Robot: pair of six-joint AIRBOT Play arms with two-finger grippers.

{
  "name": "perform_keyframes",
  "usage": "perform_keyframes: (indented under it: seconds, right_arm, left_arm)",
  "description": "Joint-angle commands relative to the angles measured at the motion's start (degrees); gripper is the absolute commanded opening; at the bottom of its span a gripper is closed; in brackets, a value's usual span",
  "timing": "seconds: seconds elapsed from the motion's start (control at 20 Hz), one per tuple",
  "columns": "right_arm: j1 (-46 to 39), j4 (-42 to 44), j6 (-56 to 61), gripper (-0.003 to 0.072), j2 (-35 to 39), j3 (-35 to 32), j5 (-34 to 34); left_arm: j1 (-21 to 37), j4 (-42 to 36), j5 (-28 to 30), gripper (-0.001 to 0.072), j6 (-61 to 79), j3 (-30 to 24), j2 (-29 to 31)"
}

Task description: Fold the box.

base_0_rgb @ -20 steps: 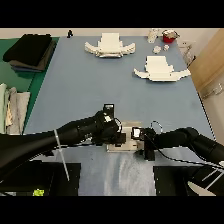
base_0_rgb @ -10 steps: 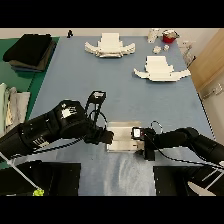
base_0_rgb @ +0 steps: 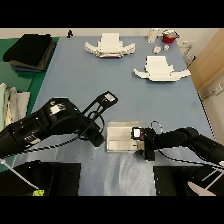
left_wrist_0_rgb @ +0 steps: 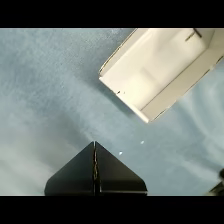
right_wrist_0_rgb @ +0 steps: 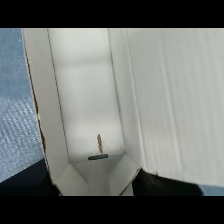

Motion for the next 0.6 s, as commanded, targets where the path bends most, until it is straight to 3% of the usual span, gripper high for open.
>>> perform_keyframes:
  seconds: [0.0, 0.05, 0.1, 0.15, 0.3, 0.55]
  right_arm:
    - [0.04, -0.02, 0.0, 0.0504, 0.04, 0.0, 0.02]
    - [0.04, -0.02, 0.0, 0.0504, 0.04, 0.0, 0.02]
    - [0.04, -0.02, 0.0, 0.0504, 0.04, 0.0, 0.02]
    - [0.04, 0.0, 0.0, 0.0504, 0.04, 0.0, 0.02]
    - [0.04, 0.0, 0.0, 0.0504, 0.04, 0.0, 0.02]
    - [0.04, -0.02, 0.0, 0.0504, 0.04, 0.0, 0.02]
  left_arm:
    - [9.18, -11.15, 4.98, 0.0014, 32.72, -7.45, 5.6]
    - [12.72, -16.09, 5.86, 0.0048, 42.45, -9.86, 6.45]
    - [16.5, -21.29, 7.45, 0.0446, 49.57, -12.39, 6.6]
    - [19.82, -26.1, 9.07, 0.0691, 54.93, -14.69, 6.32]
    - [26.47, -38.8, 11.72, 0.0694, 73.75, -21.2, 4.13]
    - [26.18, -51.19, 24.37, 0.0695, 96.67, -29.33, 0.55]
